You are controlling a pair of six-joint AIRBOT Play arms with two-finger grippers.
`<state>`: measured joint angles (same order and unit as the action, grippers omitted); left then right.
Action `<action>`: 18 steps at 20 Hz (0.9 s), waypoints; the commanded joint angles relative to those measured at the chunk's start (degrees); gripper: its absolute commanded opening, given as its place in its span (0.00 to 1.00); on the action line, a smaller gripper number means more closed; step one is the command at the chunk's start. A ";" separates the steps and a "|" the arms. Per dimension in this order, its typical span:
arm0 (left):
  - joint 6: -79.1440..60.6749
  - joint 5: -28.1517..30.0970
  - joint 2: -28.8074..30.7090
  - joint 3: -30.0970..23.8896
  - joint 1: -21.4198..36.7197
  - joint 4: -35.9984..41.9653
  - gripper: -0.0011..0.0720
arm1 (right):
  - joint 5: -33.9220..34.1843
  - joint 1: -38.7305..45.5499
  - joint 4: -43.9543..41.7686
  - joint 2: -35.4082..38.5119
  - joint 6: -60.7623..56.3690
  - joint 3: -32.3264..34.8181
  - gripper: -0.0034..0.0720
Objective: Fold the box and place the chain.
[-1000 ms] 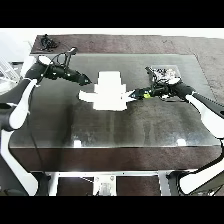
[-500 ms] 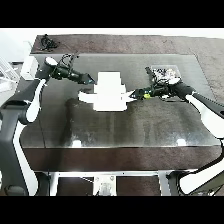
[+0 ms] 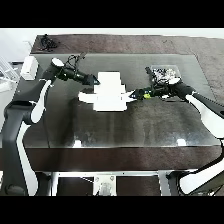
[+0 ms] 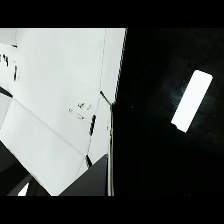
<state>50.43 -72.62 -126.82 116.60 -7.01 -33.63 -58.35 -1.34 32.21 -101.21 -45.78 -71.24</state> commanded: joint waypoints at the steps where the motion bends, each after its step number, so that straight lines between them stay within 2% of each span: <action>1: 1.53 -1.01 -0.81 0.09 -0.50 0.02 0.84 | -0.02 0.00 -0.02 0.04 -0.02 -0.07 0.05; 8: 2.64 -1.95 -1.81 0.07 -0.61 0.02 0.83 | 0.00 0.11 -0.04 0.04 -0.02 -0.07 0.05; 9: 2.62 -1.95 -2.05 0.09 -0.61 0.24 0.76 | 0.00 0.11 -0.04 0.04 -0.02 -0.07 0.05; 18: 0.52 -1.38 -2.36 0.07 -2.73 2.14 0.75 | -0.02 0.11 -0.04 0.04 -0.02 -0.07 0.05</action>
<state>51.68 -74.35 -129.14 116.64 -9.23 -31.70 -58.39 -1.26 32.18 -101.21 -45.78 -71.24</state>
